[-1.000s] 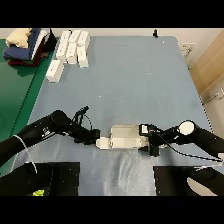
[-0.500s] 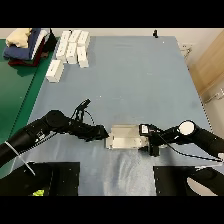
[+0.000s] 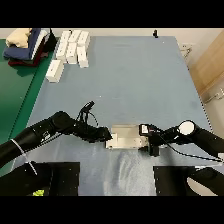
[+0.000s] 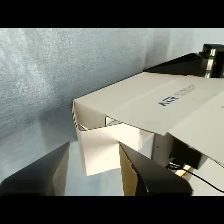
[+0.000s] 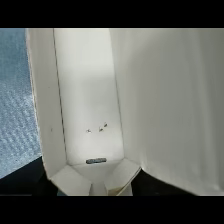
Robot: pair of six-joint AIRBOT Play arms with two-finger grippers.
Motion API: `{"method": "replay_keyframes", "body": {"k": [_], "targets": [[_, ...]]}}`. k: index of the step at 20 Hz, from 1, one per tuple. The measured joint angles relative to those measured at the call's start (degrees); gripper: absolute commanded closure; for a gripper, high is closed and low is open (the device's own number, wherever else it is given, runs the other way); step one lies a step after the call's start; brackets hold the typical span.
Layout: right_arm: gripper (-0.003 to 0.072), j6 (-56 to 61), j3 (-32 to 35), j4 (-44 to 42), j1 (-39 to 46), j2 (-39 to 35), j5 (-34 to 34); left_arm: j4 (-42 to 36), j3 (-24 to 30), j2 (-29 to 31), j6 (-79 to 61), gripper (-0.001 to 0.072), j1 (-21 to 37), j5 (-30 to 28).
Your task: Fold the box.
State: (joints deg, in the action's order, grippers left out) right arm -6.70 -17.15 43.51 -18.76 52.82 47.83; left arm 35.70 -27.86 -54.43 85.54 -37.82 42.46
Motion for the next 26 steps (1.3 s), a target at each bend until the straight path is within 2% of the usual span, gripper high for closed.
{"method": "replay_keyframes", "body": {"k": [14,21,26], "targets": [[0.0143,0.0,0.0,0.0,0.0,0.0,0.0,-2.3,-2.4,-0.9,3.1,0.0237,-6.6,-2.5],[0.0143,0.0,0.0,0.0,0.0,0.0,0.0,7.0,-4.1,-1.0,13.7,0.0249,-8.0,-1.6],[0.0143,0.0,0.0,0.0,0.0,0.0,0.0,18.4,-8.2,-3.6,25.0,0.0249,-13.0,-0.9]]}}
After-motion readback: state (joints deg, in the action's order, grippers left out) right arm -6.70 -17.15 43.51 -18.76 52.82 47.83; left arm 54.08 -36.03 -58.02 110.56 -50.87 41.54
